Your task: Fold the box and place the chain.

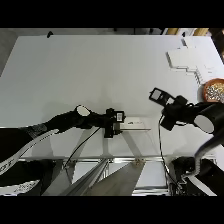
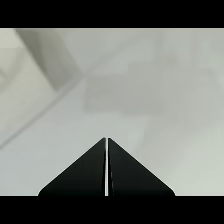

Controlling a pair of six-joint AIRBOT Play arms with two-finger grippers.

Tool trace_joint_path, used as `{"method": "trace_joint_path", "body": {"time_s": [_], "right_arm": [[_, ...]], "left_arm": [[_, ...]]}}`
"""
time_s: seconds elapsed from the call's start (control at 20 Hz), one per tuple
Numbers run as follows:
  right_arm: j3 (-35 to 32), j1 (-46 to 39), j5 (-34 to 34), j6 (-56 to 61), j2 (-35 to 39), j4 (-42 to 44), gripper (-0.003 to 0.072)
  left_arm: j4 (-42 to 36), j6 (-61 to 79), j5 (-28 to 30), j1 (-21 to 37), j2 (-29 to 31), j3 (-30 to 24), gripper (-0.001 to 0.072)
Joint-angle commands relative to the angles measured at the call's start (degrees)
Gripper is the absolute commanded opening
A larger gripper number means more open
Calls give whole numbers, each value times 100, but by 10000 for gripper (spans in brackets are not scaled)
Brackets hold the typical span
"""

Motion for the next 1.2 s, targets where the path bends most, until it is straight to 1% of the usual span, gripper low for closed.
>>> {"method": "trace_joint_path", "body": {"time_s": [0.0,0.1,0.2,0.3,0.4,0.65,0.75,0.9,1.0,1.05,1.15], "right_arm": [[28,-992,695,949,46,-780,21],[26,-1950,564,957,33,-417,21],[26,-2837,339,977,-15,236,22],[26,-3493,407,1305,-31,911,21],[26,-3858,411,1473,-31,1274,21],[28,-3954,407,1467,-31,1217,21],[28,-3954,407,1467,-31,1217,21],[28,-3954,407,1464,-31,1217,21],[28,-3954,407,1464,-31,1217,21],[28,-3954,407,1467,-31,1217,21],[28,-3954,407,1464,-31,1217,21]], "left_arm": [[7,4,2,0,4,0,313],[7,4,2,0,4,2,313],[7,4,2,0,4,2,313],[7,4,2,0,4,2,313],[0,4,2,0,4,2,313],[35,4,-15,0,13,2,313],[66,2,26,37,133,2,312],[70,-560,79,267,717,2,312],[229,-1331,343,555,1281,0,312],[448,-1832,509,739,1572,2,313],[1191,-2981,745,1220,2188,2,315]]}}
